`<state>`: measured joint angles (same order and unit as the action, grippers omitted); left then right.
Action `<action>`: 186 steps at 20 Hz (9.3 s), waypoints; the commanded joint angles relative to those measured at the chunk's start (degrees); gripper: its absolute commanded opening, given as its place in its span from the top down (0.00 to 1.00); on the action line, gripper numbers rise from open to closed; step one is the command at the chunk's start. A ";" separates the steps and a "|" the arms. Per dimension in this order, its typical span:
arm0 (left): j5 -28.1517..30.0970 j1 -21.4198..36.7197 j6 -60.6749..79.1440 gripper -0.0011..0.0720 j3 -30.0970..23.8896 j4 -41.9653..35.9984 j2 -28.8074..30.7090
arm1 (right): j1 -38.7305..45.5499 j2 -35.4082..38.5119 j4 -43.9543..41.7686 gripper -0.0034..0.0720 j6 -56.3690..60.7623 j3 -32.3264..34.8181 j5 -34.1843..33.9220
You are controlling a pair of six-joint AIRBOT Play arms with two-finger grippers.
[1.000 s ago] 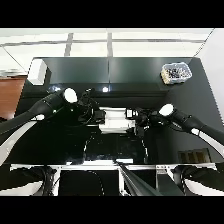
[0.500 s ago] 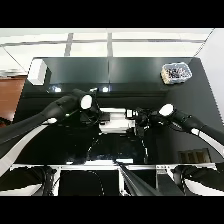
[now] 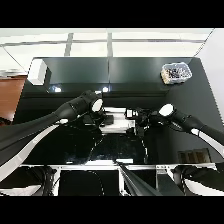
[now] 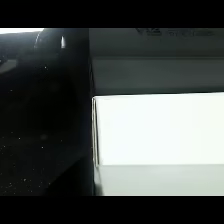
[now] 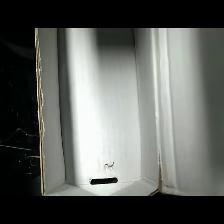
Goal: Fold the box and place the chain.
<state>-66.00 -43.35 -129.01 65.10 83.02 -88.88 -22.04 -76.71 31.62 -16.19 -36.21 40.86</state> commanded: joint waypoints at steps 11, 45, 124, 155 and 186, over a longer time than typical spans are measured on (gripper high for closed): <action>1.20 -0.09 -0.20 0.62 0.20 -0.76 -0.15 | 0.00 -0.04 0.04 0.70 -0.04 -0.02 0.02; 0.96 0.09 0.20 0.95 0.20 0.26 -0.17 | 0.83 9.97 10.75 0.93 40.52 -1.51 6.08; 0.83 0.07 0.20 0.95 0.20 0.28 -0.17 | -15.37 13.57 65.20 0.40 136.87 -26.21 26.56; 1.18 0.07 0.20 0.95 0.20 0.26 -0.20 | 30.67 -39.41 48.85 0.17 129.68 -72.17 14.01; 1.22 0.07 0.20 0.95 0.20 0.26 -0.24 | 15.56 24.39 37.38 0.94 106.33 -57.79 47.15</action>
<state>-64.66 -43.31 -128.81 65.28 83.29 -89.10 -3.18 -57.87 74.85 89.14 -98.10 84.18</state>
